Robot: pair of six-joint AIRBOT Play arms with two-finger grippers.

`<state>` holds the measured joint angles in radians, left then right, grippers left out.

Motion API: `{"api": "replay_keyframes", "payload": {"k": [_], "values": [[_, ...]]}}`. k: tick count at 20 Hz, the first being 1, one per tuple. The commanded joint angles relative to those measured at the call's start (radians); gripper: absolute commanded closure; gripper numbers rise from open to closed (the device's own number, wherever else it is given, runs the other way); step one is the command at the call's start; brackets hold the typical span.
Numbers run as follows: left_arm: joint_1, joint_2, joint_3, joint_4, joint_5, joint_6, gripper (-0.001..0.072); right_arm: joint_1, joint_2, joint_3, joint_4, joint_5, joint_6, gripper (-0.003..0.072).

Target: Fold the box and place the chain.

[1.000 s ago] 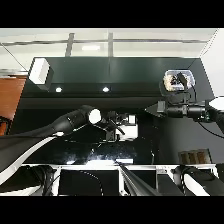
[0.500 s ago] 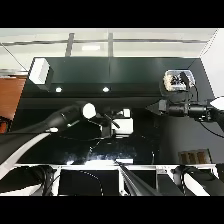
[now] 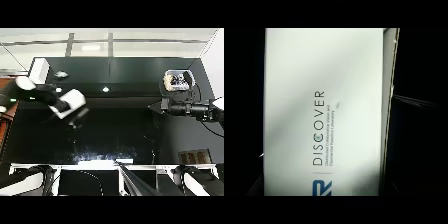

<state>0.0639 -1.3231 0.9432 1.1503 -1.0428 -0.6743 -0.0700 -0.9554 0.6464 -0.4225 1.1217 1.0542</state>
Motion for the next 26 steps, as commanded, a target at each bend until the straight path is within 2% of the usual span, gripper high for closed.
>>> {"api": "replay_keyframes", "payload": {"k": [1,3,6,10,16,18,20,22,26], "values": [[0.357,0.001,0.006,0.024,0.034,-0.121,0.0437,-0.001,0.001,0.001,0.002,0.000,0.001,0.0673],[0.489,-0.004,0.025,0.019,0.096,-0.135,0.0437,-0.001,0.001,0.001,0.002,-0.001,0.007,0.0673],[0.552,-0.053,0.088,-0.010,0.194,-0.153,0.0436,-0.001,0.001,0.001,0.002,-0.004,0.007,0.0673],[0.469,-0.186,0.235,-0.013,0.177,-0.150,0.0436,-0.001,0.001,0.001,0.003,-0.005,0.016,0.0673],[0.372,-0.311,0.320,-0.005,0.237,-0.201,0.0435,-0.001,0.001,0.001,0.002,-0.011,0.016,0.0673],[0.366,-0.335,0.325,0.000,0.255,-0.212,0.0383,0.000,0.001,0.001,0.002,-0.007,0.016,0.0673],[0.366,-0.335,0.327,0.002,0.285,-0.225,0.0008,-0.001,0.001,0.001,0.002,-0.003,0.016,0.0673],[0.366,-0.324,0.364,0.031,0.224,-0.260,0.0007,0.000,0.001,0.001,0.002,0.000,0.016,0.0673],[0.365,-0.269,0.487,0.107,-0.028,-0.438,0.0007,-0.001,0.003,0.008,-0.002,-0.007,0.030,0.0674]]}}
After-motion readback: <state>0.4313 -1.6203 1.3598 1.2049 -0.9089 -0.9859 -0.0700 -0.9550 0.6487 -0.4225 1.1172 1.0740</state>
